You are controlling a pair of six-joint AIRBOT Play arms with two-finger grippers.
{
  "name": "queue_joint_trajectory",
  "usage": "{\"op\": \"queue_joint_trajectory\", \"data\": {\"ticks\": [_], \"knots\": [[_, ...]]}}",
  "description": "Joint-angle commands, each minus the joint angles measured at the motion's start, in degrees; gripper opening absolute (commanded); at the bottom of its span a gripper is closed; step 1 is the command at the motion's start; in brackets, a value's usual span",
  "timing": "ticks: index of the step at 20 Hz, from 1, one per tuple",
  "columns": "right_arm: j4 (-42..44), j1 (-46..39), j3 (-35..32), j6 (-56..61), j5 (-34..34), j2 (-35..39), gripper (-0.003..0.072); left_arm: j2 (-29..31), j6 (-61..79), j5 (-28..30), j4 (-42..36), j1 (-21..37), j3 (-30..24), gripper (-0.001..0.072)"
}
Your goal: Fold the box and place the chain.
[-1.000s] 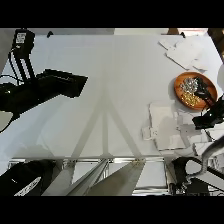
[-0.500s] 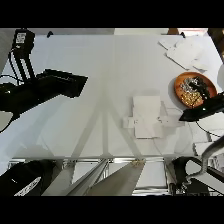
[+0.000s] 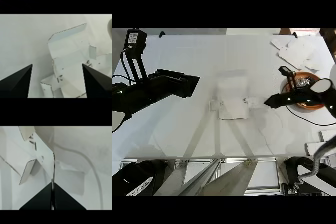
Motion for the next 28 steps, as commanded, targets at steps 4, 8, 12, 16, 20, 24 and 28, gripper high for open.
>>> {"op": "queue_joint_trajectory", "data": {"ticks": [4, 8, 12, 16, 20, 24, 28], "knots": [[1.7, 12.5, -7.1, 4.2, -20.4, 0.0, 0.0004, 0.0, 0.0, 0.0, 0.0, 0.0, 0.0, 0.0692], [1.9, 12.4, -7.2, 4.3, -20.8, 0.1, 0.0005, 0.0, 0.0, 0.0, 0.0, 0.0, 0.0, 0.0692], [1.9, 12.4, -7.2, 4.3, -20.7, 0.1, 0.0008, 0.0, 0.0, 0.0, 0.0, 0.0, 0.0, 0.0692], [1.9, 12.4, -7.2, 4.3, -20.5, 0.1, 0.0009, 0.0, 0.0, 0.0, 0.0, 0.0, 0.0, 0.0692], [1.9, 12.4, -7.2, 4.3, -20.5, 0.1, 0.0009, 0.0, 0.0, 0.0, 0.0, 0.0, 0.0, 0.0692], [1.9, 12.4, -7.2, 4.3, -20.5, 0.1, 0.0009, 0.0, 0.0, 0.0, 0.0, 0.0, 0.0, 0.0692], [1.9, 12.4, -7.2, 4.3, -20.5, 0.1, 0.0009, 0.0, 0.0, 0.0, 0.0, 0.0, 0.0, 0.0692]]}}
